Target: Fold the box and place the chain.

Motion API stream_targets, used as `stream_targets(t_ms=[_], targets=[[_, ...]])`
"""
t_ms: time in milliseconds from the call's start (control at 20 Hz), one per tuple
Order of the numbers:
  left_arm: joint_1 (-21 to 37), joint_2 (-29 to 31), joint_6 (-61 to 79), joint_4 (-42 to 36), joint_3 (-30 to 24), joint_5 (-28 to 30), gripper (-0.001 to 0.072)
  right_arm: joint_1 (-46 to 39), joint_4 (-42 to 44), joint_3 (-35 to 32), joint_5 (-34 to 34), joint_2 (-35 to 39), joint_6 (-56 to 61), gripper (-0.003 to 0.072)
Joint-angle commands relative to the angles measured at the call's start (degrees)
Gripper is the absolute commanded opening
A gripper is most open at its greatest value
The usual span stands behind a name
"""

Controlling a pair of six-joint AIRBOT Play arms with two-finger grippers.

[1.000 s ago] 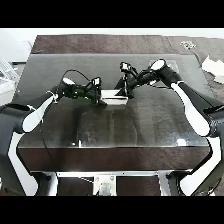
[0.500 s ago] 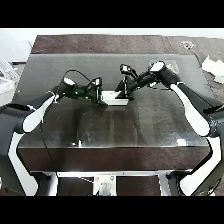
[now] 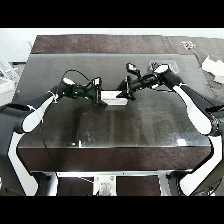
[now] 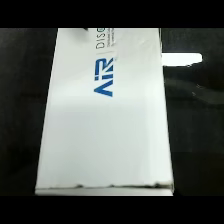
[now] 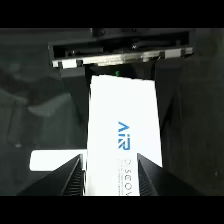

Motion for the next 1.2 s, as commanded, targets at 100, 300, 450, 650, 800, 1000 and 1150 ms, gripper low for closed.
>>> stream_targets(t_ms=[100, 300, 450, 650, 800, 1000, 1150], targets=[[0.0, 0.0, 0.0, 0.1, 0.0, -0.1, 0.0487, -2.6, 9.7, -0.2, 4.6, 0.0, -1.2, 0.0187], [0.0, 0.0, 0.0, 0.1, 0.0, -0.1, 0.0488, 0.2, -4.3, -0.2, 2.3, -0.2, 5.7, 0.0016], [0.0, 0.0, 0.0, 0.1, 0.0, -0.1, 0.0488, 1.6, -9.1, -0.2, 0.3, -0.2, 7.8, 0.0015], [0.0, 0.0, 0.0, 0.1, 0.0, -0.1, 0.0488, 2.4, -13.2, -0.3, -1.0, -1.1, 10.2, 0.0015], [0.0, 0.0, 0.0, 0.1, 0.0, -0.1, 0.0488, 2.3, -13.2, -0.3, -1.0, -1.4, 10.3, 0.0015], [0.0, 0.0, 0.0, 0.1, 0.0, -0.1, 0.0488, 1.3, -4.2, 1.7, 2.8, 1.5, 9.1, 0.0013], [0.0, 0.0, 0.0, 0.1, 0.0, -0.1, 0.0487, 0.0, -2.0, 1.9, 2.3, 8.1, 11.0, 0.0013]])
